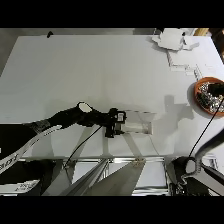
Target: Fold the box and place the chain.
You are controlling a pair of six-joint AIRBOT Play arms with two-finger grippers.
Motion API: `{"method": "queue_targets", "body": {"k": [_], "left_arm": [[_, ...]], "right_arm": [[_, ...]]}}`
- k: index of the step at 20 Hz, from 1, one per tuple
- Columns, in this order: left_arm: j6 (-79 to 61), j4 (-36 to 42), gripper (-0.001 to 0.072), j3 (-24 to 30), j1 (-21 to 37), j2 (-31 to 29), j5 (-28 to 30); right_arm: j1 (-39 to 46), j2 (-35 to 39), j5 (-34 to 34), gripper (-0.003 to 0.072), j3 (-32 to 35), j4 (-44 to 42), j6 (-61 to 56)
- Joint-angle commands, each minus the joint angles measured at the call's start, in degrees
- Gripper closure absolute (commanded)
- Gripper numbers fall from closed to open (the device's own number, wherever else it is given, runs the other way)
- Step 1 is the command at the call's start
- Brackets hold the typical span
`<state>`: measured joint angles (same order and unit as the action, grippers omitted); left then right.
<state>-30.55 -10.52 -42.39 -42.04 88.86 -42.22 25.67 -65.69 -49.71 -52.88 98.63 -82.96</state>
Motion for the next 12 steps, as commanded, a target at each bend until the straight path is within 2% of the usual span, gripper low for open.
{"method": "queue_targets", "body": {"k": [1, 4, 8, 10, 12], "left_arm": [[0.0, 0.0, 0.0368, 0.0, 0.0, 0.0, 0.0], [0.0, 0.0, 0.0368, 0.0, 0.0, 0.0, 0.0], [-0.1, 0.0, 0.0368, 0.0, 0.0, 0.0, 0.0], [-0.1, 0.0, 0.0368, 0.0, 0.0, 0.0, 0.0], [-0.1, 0.0, 0.0368, 0.0, 0.0, 0.0, 0.0]], "right_arm": [[5.7, -7.2, 2.5, 0.0399, -1.0, -0.1, 1.8], [5.8, -12.0, 3.1, 0.0401, -1.0, -1.3, 6.2], [5.8, -14.5, 4.3, 0.0402, -1.0, -8.1, 10.8], [5.8, -14.6, 4.8, 0.0455, -1.0, -8.9, 11.1], [5.9, -14.6, 4.5, 0.0471, -1.0, -8.3, 11.0]]}}
